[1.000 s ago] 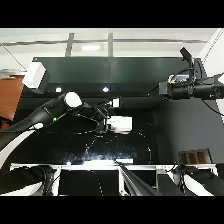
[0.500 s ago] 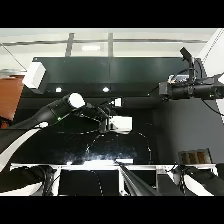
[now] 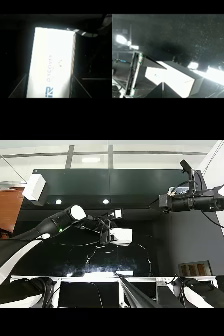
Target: Fold the box and place the chain.
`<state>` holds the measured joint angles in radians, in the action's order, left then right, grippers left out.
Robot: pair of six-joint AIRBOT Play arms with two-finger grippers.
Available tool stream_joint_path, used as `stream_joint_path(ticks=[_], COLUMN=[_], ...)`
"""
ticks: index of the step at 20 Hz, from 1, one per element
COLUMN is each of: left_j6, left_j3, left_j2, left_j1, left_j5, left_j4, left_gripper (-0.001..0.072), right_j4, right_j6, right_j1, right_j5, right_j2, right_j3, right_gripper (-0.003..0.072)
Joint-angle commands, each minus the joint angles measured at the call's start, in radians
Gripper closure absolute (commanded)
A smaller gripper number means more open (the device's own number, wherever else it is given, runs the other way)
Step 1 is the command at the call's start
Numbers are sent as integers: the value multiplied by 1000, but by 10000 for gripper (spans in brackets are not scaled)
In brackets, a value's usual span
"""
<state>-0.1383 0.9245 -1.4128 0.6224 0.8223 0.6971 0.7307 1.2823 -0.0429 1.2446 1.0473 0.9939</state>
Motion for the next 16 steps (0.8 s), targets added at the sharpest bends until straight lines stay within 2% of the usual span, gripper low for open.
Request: stream_joint_path(ticks=[1,9,16], left_j6=[0,0,-135], left_j3=[1,1,1], left_j2=[-4,-37,-78], left_j1=[1,27,77], left_j5=[-1,0,-31], left_j4=[1,13,156], left_gripper=[0,-1,3], right_j4=[7,7,7], right_j6=[0,0,0], right_j1=[-1,-1,-1], right_j5=[0,-5,-11], right_j2=[0,0,0], right_j3=[0,0,0], right_gripper=[662,661,661])
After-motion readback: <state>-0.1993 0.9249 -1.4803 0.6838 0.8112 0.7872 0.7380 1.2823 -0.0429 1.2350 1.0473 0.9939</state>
